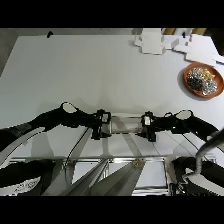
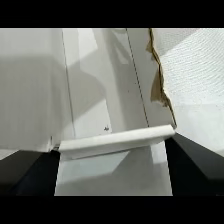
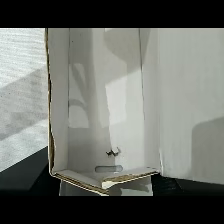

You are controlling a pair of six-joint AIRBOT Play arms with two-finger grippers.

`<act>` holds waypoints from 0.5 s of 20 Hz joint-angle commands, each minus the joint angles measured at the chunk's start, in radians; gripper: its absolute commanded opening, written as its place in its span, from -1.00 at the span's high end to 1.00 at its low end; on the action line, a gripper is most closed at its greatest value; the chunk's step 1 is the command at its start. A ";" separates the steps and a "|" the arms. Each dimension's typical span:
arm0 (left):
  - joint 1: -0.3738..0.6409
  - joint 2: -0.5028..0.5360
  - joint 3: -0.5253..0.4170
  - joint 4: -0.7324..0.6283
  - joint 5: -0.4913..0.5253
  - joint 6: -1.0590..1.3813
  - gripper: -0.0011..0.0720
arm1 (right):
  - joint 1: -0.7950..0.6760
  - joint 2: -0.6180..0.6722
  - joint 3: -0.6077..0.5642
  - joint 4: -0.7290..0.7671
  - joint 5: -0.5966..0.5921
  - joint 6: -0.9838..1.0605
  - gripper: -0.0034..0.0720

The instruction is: Fold the box and place the chain.

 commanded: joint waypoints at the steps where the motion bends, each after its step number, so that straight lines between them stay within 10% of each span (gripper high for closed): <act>1: -0.025 -0.013 0.001 -0.027 0.032 0.004 -0.94 | 0.000 0.000 0.001 0.000 0.000 0.000 0.01; 7: -0.026 -0.023 0.001 -0.030 0.038 0.001 -0.90 | 0.000 0.000 0.001 0.000 0.000 0.000 0.01; 10: -0.026 -0.023 0.001 -0.029 0.039 0.002 0.25 | 0.000 0.000 0.001 0.000 0.000 0.000 0.01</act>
